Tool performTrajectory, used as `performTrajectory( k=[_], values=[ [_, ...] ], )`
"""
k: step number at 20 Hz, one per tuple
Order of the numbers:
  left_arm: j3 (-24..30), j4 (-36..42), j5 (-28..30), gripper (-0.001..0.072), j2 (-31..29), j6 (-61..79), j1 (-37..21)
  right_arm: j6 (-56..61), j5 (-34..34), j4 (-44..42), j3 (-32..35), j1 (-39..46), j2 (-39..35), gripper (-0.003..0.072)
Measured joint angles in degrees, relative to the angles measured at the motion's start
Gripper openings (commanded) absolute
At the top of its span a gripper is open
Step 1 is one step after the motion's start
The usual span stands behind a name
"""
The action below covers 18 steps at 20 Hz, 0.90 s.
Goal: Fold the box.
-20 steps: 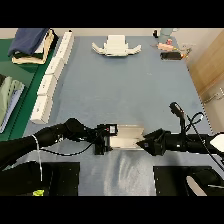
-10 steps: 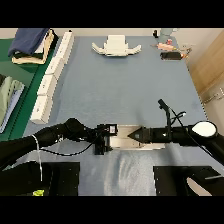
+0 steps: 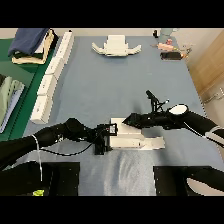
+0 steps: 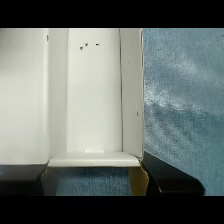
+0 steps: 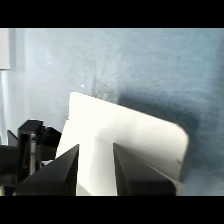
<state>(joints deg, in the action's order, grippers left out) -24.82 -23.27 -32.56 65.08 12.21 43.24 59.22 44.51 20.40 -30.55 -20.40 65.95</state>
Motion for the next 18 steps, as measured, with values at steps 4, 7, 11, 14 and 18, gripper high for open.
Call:
performTrajectory(
  k=[4, 7, 11, 14, 18],
  values=[
    [0.0, 0.0, 0.0, 0.0411, 0.0, 0.0, 0.0, -2.4, -0.5, 0.7, -0.7, -0.3, 3.8, 0.0227],
    [0.0, 0.0, 0.0, 0.0411, 0.0, 0.2, 0.0, -4.0, -0.5, 0.9, -0.9, -0.3, 4.7, 0.0227],
    [0.0, 0.0, 0.0, 0.0412, 0.0, 0.2, 0.0, -4.9, -0.4, 1.5, -0.9, -0.4, 5.1, 0.0227],
    [0.0, 0.0, 0.0, 0.0412, 0.0, 0.2, 0.0, -6.1, 0.6, 2.0, -1.5, -0.3, 4.6, 0.0227],
    [0.0, -0.1, 0.0, 0.0412, 0.0, 0.2, 0.0, -8.8, 5.7, 4.8, -4.1, -0.3, -0.1, 0.0227]
  ],
)
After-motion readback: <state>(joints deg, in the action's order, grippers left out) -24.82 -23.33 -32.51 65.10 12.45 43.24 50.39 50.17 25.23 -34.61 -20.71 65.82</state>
